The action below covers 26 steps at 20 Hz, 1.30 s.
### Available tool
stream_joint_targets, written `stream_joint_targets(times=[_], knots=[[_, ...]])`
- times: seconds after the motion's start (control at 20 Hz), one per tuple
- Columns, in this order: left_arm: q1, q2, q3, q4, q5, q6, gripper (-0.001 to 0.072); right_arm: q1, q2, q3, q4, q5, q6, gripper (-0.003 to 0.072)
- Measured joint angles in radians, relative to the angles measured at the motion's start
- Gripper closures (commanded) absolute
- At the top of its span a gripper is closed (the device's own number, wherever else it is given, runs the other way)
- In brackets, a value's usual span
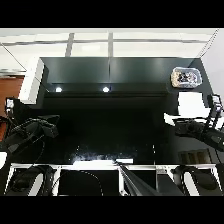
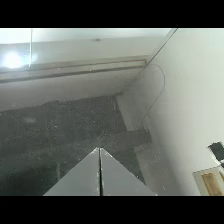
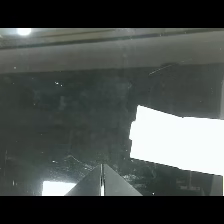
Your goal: Fold the box and place the chain.
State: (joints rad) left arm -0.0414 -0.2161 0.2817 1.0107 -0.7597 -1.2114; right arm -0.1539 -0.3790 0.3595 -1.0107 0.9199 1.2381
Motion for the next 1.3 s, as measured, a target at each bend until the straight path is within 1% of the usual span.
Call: stream_joint_targets(times=[0.8, 1.25, 1.3], knots=[[0.0, 0.0, 0.0, 0.0, 0.0, 0.0, 0.0684, 0.0, 0.0, 0.0, 0.0, -0.002, 0.0, 0.0676], [0.0, 0.0, -0.001, -0.002, 0.032, 0.0, 0.0682, 0.0, 0.0, 0.0, 0.025, -0.064, 0.0, 0.0672], [0.0, 0.0, -0.001, -0.002, 0.045, 0.0, 0.0611, 0.0, 0.0, 0.0, 0.032, -0.073, 0.0, 0.0485]])
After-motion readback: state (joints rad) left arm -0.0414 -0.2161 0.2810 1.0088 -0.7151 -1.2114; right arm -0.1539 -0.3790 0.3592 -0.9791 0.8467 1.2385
